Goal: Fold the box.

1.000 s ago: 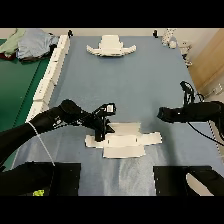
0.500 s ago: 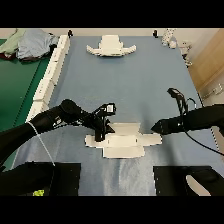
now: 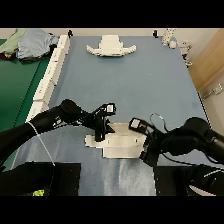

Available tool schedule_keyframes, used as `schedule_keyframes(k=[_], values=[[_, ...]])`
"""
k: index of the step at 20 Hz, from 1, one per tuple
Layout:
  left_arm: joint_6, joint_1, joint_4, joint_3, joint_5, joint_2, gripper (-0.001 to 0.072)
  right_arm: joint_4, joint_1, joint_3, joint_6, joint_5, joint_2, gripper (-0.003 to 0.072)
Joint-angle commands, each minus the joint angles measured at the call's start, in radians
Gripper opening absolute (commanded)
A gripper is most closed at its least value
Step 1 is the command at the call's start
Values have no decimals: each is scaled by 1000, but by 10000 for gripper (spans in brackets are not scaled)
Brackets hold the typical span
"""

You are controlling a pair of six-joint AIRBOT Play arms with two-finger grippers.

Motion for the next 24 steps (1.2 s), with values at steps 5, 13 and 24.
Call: schedule_keyframes(k=[5, 13, 24], values=[[0, 0, 0, 1, 0, 1, 13, -191, 193, 0, -47, 163, -209, 700], [0, 0, 0, 1, 0, 1, 12, -269, 193, 3, 21, 228, -249, 699], [0, 0, 0, 1, 0, 1, 12, -454, 192, 31, 327, 168, -148, 716]])
